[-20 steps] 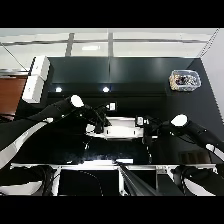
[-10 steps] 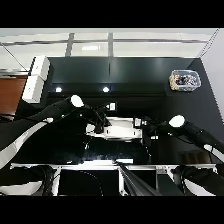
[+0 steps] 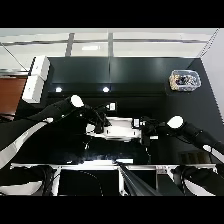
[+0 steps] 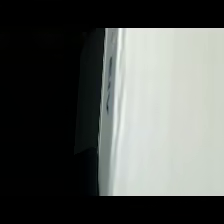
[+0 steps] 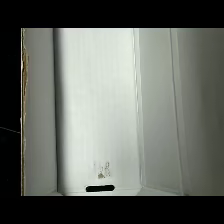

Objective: Fold the box and place the chain.

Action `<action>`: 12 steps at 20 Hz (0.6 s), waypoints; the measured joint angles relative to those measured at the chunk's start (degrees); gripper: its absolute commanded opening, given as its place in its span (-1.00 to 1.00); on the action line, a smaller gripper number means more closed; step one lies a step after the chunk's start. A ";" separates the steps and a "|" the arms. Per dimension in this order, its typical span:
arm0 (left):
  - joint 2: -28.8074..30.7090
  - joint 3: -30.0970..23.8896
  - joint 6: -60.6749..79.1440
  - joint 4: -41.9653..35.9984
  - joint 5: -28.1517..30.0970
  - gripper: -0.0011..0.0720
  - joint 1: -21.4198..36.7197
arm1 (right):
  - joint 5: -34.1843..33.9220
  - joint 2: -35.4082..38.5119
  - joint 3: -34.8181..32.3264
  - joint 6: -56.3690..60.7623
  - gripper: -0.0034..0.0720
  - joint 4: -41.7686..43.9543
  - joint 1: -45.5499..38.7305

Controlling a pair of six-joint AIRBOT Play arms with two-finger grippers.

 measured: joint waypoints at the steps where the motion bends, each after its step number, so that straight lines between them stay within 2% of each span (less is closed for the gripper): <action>1: -0.02 0.00 0.00 0.00 0.00 -0.90 0.00 | -0.07 0.00 0.00 0.07 0.99 -0.02 0.00; 12: -0.02 0.00 -0.02 -0.07 0.00 -0.90 0.00 | -0.35 0.00 0.00 0.26 0.99 -0.04 0.00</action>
